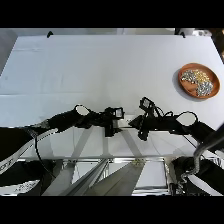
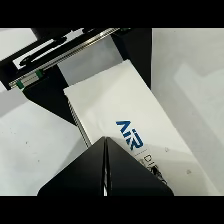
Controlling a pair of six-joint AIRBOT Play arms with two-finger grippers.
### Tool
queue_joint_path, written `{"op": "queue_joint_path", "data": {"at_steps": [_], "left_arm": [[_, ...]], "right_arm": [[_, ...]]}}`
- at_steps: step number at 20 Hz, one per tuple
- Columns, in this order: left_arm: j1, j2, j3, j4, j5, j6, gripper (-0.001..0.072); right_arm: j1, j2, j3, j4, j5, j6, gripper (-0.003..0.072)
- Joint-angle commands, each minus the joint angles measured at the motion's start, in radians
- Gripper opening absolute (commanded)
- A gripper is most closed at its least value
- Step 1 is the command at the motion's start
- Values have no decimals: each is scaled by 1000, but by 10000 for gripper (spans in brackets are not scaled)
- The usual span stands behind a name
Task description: Fold the box and place the chain.
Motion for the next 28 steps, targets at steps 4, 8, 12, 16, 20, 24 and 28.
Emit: {"op": "queue_joint_path", "data": {"at_steps": [4,8,12,16,20,24,28], "left_arm": [[0,1,1,0,0,-1,136],[0,1,1,0,0,-1,136],[0,1,1,0,0,-1,136],[0,1,1,0,0,-1,136],[0,1,1,0,0,-1,136],[0,1,1,0,0,-1,136],[0,1,1,0,0,-1,136]], "right_arm": [[1,-56,-4,-43,-9,-2,14],[1,-69,-26,-47,-25,-1,14],[1,-68,-31,-36,-43,-2,15],[1,-16,-31,-6,-82,-11,15],[0,116,-31,17,-107,-13,15],[0,309,-31,50,-111,-1,16],[0,504,-26,-100,-170,250,16]]}}
